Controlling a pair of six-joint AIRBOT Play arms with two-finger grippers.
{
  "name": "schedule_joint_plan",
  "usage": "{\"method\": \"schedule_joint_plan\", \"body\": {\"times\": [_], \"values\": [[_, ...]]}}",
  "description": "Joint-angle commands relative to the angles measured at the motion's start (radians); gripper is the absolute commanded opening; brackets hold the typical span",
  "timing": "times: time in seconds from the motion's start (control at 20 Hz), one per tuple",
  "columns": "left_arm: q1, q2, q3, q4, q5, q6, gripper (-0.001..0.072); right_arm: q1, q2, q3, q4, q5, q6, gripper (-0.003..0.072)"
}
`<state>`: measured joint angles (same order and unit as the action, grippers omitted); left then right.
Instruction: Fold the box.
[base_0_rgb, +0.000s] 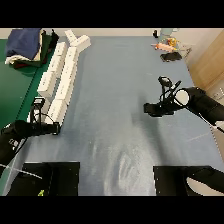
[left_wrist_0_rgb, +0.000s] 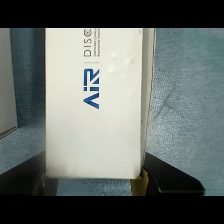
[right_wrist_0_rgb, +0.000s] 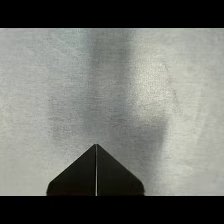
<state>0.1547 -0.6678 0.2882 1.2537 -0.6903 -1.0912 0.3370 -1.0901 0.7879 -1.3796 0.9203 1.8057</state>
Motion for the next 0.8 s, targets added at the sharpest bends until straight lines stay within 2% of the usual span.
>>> {"method": "schedule_joint_plan", "body": {"times": [0.0,0.55,0.6,0.65,0.75], "values": [[0.001,-0.036,-0.001,-0.005,0.010,0.006,0.0481,0.001,0.000,0.000,0.000,-0.002,0.000,0.0005],[0.001,-0.036,-0.001,-0.005,0.008,0.006,0.0490,0.001,0.000,0.000,0.000,-0.002,0.000,0.0006],[0.001,-0.036,-0.001,-0.004,0.006,0.005,0.0665,0.001,0.000,0.000,0.000,-0.002,0.000,0.0005],[0.001,-0.035,-0.001,0.001,0.003,-0.001,0.0697,0.001,0.000,0.000,0.000,-0.002,0.000,0.0005],[0.001,-0.035,0.000,0.019,-0.027,-0.001,0.0697,0.001,0.000,0.000,0.000,-0.001,0.000,0.0006]]}}
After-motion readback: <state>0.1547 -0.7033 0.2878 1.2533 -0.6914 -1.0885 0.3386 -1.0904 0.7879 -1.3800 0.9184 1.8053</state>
